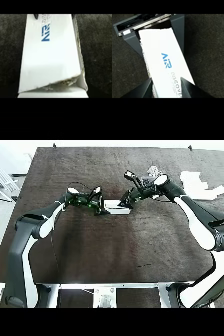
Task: Fold the box and place the chain.
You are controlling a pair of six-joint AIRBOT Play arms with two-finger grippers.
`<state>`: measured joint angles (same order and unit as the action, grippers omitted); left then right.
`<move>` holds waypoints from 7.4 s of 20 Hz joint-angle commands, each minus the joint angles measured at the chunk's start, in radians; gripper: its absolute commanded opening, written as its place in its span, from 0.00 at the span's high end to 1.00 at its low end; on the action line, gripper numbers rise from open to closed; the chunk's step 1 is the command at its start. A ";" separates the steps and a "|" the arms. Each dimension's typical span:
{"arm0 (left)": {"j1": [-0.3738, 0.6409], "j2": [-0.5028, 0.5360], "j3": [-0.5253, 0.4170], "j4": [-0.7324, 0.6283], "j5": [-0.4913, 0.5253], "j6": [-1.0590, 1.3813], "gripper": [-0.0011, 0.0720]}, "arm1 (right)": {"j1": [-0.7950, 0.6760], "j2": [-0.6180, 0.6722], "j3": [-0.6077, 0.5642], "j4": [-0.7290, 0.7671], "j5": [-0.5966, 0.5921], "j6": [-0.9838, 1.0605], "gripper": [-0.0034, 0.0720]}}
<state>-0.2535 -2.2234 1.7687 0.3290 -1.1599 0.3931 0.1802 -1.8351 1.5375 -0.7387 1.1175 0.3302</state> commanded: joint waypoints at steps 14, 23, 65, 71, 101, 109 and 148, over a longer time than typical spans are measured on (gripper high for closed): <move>0.000 0.000 0.000 0.000 0.000 0.000 0.48 | 0.003 0.039 -0.005 -0.002 0.046 0.001 0.26; 0.000 0.000 0.000 0.000 0.000 0.000 0.48 | 0.005 0.053 -0.006 0.024 0.043 0.000 0.60; 0.000 0.000 0.000 0.000 0.000 0.000 0.48 | 0.005 0.136 -0.286 0.247 -0.205 -0.082 0.95; 0.000 0.000 0.000 0.000 0.000 0.000 0.48 | 0.003 0.196 -0.286 0.290 -0.220 -0.107 0.95; 0.135 0.295 0.005 -0.029 -0.011 -0.248 0.96 | -0.032 0.962 -0.912 0.278 -0.448 0.082 0.95; 0.575 0.548 0.000 0.180 0.410 -0.677 0.96 | -0.032 0.960 -0.912 0.279 -0.480 0.101 0.95; 0.713 0.322 -0.342 -0.022 0.750 -0.470 0.01 | -0.032 0.847 -0.912 0.313 -0.624 0.108 0.95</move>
<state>0.4599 -1.9007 1.4265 0.3077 -0.4080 -0.0769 0.1478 -0.9871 0.6258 -0.4274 0.4938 0.4381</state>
